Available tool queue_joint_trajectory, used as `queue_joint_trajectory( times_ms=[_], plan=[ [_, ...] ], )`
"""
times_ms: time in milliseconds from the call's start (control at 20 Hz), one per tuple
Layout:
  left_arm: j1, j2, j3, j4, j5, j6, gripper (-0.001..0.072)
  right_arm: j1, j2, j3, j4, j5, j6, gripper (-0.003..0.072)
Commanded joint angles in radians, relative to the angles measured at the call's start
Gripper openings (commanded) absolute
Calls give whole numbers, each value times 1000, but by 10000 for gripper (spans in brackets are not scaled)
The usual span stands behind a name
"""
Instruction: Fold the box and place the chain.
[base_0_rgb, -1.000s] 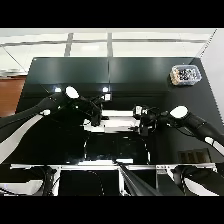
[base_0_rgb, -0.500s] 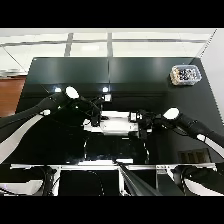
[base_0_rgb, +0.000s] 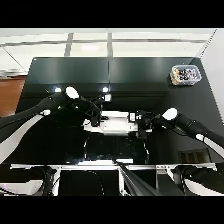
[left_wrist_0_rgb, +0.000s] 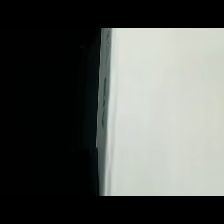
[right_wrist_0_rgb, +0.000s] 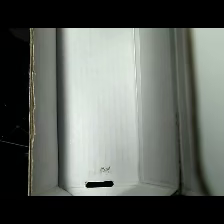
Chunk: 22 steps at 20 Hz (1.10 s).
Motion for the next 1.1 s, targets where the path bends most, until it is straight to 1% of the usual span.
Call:
queue_joint_trajectory(
  times_ms=[0,50,100,150,350,500,550,600,650,700,750,800,850,900,1050],
  plan=[
    [0,0,0,0,2,0,24,1,-1,1,-2,-6,3,703],
    [0,0,0,0,2,0,24,1,-1,1,-2,-6,3,703],
    [0,0,0,0,2,0,24,2,-1,1,-3,-6,3,656],
    [0,0,0,0,2,0,24,2,-1,1,-5,-5,3,536],
    [0,0,0,-1,-2,0,24,2,-1,1,-5,-5,4,529],
    [13,0,0,-1,-28,-8,27,2,-1,1,-5,-6,3,528],
    [21,2,1,-1,-52,-7,59,2,-1,1,-5,-6,3,526],
    [29,3,3,-1,-77,-11,181,2,-1,1,-5,-5,3,391],
    [39,6,8,1,-111,-27,239,2,-1,1,-5,-5,3,358],
    [49,14,14,8,-140,-49,251,2,-1,1,-5,-5,3,356],
    [60,26,21,26,-164,-88,415,2,-1,1,-5,-6,3,356],
    [72,44,26,55,-170,-161,563,2,-1,1,-5,-6,3,355],
    [84,70,31,106,-170,-253,688,2,-1,1,-5,-6,3,355],
    [96,98,35,168,-175,-341,704,2,-1,1,-5,-6,3,355],
    [140,195,45,393,-237,-609,703,2,-1,1,-5,-6,3,356]
  ],
)
